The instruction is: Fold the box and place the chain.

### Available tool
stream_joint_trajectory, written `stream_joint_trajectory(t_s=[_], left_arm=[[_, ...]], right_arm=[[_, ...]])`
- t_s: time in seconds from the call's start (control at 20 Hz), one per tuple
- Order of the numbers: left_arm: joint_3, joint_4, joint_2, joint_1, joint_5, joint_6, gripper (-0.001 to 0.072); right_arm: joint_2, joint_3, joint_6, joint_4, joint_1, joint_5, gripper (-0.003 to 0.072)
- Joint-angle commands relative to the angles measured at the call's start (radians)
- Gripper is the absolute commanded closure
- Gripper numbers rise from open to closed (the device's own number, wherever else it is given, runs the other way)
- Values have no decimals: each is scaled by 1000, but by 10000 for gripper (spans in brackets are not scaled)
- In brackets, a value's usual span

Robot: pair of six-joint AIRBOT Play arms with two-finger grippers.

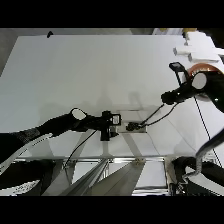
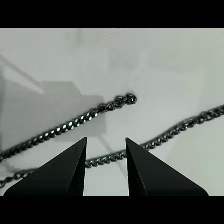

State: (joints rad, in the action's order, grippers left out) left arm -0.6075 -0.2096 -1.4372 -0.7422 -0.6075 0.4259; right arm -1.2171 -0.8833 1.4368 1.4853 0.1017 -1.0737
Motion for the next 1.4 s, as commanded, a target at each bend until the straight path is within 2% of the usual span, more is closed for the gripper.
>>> stream_joint_trajectory(t_s=[0.0, 0.35, 0.5, 0.6, 0.65, 0.7, 0.8, 0.9, 1.05, 1.35], left_arm=[[-1, 0, 1, 0, -2, 0, 387], [-1, 0, 1, 0, -2, 0, 387], [-1, 0, 1, 0, -2, 0, 387], [-1, 0, 1, 0, -2, 0, 387], [-1, 0, 1, 0, -2, 0, 387], [-1, 0, 1, 0, -2, 0, 387], [-1, 0, 1, 0, -2, 0, 387], [-1, 0, 1, 0, -2, 0, 387], [-1, 0, 1, 0, -3, 0, 387], [-1, 0, 1, 0, -2, 0, 387]], right_arm=[[-93, 23, 1, 6, 10, 32, 409], [-183, 23, 7, 6, 13, 98, 421], [-183, 23, 7, 7, 13, 115, 472], [-183, 23, 9, 7, 13, 115, 533], [-183, 23, 13, 7, 13, 109, 579], [-183, 23, 13, 6, 13, 95, 668], [-172, 23, 12, 8, 13, 60, 670], [-113, 23, 9, 7, 13, 29, 670], [40, 23, 9, -8, 24, -43, 670], [385, 23, 4, -100, 199, -232, 670]])
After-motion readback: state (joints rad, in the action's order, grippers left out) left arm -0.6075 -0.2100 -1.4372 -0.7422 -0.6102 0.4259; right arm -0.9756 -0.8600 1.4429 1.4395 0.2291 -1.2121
